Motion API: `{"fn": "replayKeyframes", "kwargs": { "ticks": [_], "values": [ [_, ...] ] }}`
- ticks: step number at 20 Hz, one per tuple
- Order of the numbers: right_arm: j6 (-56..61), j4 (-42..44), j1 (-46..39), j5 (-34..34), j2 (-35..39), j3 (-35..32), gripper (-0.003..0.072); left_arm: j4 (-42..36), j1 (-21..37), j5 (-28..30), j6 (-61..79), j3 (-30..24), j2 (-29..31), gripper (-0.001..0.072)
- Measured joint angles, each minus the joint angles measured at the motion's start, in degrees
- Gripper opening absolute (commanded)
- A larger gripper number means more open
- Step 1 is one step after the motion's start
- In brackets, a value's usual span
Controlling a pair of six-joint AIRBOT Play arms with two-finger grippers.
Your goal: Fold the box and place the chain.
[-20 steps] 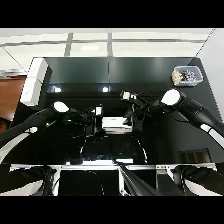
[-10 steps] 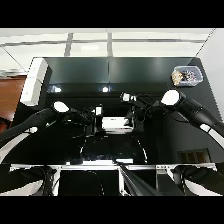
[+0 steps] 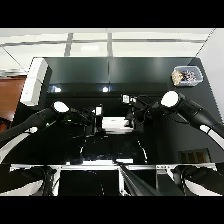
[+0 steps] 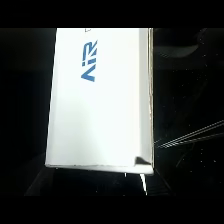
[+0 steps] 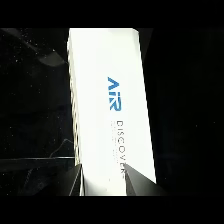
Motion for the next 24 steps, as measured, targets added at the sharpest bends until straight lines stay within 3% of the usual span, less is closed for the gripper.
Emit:
{"fn": "replayKeyframes", "kwargs": {
  "ticks": [16, 17, 18, 24],
  "values": [
    [1.66, -0.55, 0.00, -0.98, 1.11, 0.07, 0.0302, -0.02, 0.00, -0.02, -0.04, 0.00, 0.00, 0.0468],
    [1.66, -0.50, 0.00, -1.05, 1.14, 0.07, 0.0216, -0.02, 0.00, -0.02, -0.04, 0.00, 0.00, 0.0467],
    [1.66, -0.44, 0.00, -1.11, 1.14, 0.07, 0.0192, -0.02, 0.00, -0.02, -0.04, 0.00, 0.00, 0.0467],
    [1.64, -0.35, 0.00, -1.16, 1.14, 0.09, 0.0193, -0.02, 0.00, -0.02, -0.07, 0.00, 0.00, 0.0467]
  ]
}}
